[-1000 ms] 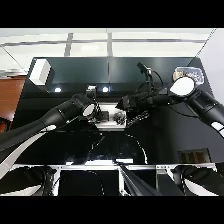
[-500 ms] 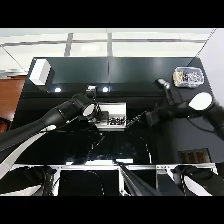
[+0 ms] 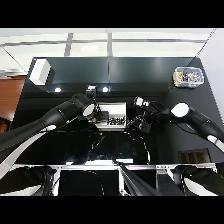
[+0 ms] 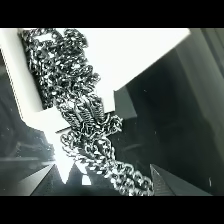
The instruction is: Fold the box and place the chain.
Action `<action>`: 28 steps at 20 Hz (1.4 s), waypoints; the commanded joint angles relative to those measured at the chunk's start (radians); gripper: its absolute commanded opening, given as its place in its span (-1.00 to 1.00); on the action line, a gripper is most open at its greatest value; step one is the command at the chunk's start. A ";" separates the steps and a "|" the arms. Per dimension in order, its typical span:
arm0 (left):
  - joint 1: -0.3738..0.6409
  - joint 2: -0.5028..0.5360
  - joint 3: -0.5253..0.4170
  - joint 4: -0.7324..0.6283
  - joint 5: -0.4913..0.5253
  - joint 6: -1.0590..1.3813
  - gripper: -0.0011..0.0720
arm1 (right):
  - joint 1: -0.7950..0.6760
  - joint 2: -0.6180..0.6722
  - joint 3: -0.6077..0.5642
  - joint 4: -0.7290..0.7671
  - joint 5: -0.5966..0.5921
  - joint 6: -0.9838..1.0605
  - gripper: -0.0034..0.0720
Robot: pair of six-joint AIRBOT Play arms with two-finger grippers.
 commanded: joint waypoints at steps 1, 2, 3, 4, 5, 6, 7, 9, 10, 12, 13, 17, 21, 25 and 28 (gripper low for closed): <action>0.000 -0.001 0.000 0.000 0.000 0.001 -0.90 | -0.002 -0.096 0.043 0.023 0.028 -0.183 1.00; 0.000 -0.001 0.000 0.000 0.000 0.001 -0.90 | -0.002 -0.108 0.053 -0.007 0.029 -0.182 1.00; 0.000 -0.001 0.000 0.000 0.000 0.001 -0.90 | -0.002 -0.114 0.060 -0.044 0.028 -0.181 1.00; 0.000 -0.001 0.000 0.000 0.000 0.001 -0.90 | -0.002 -0.115 0.063 -0.060 0.029 -0.171 1.00; 0.000 -0.001 0.000 0.001 0.000 0.001 -0.90 | -0.002 -0.115 0.064 -0.066 0.032 -0.156 1.00; 0.000 -0.001 0.000 0.000 0.000 0.001 -0.90 | -0.002 -0.117 0.064 -0.068 0.049 -0.155 1.00; 0.000 -0.001 0.000 0.000 0.000 0.001 -0.90 | -0.002 -0.119 0.064 -0.081 0.058 -0.151 1.00; 0.000 -0.001 0.000 0.000 0.000 0.001 -0.90 | -0.002 -0.127 0.064 -0.112 0.057 -0.123 1.00; 0.000 -0.001 0.000 0.000 0.000 0.001 -0.90 | -0.002 -0.131 0.064 -0.115 0.051 -0.117 1.00; 0.000 -0.001 0.000 0.000 0.000 0.001 -0.90 | -0.002 -0.135 0.064 -0.115 0.021 -0.098 1.00; 0.000 -0.001 0.000 0.000 0.000 0.001 -0.90 | -0.002 -0.137 0.064 -0.116 0.007 -0.081 1.00; 0.000 -0.001 0.000 0.000 0.000 0.001 -0.90 | -0.002 -0.141 0.064 -0.134 -0.003 -0.073 1.00; 0.000 -0.001 0.000 0.000 0.000 0.001 -0.90 | -0.002 -0.141 0.064 -0.182 0.006 -0.014 0.41; 0.000 -0.001 0.000 0.000 0.000 0.001 -0.90 | -0.002 -0.140 0.064 -0.177 0.022 -0.011 -0.88; 0.000 -0.001 0.000 0.001 0.000 0.001 -0.90 | -0.003 -0.109 0.064 -0.179 0.047 0.122 -0.88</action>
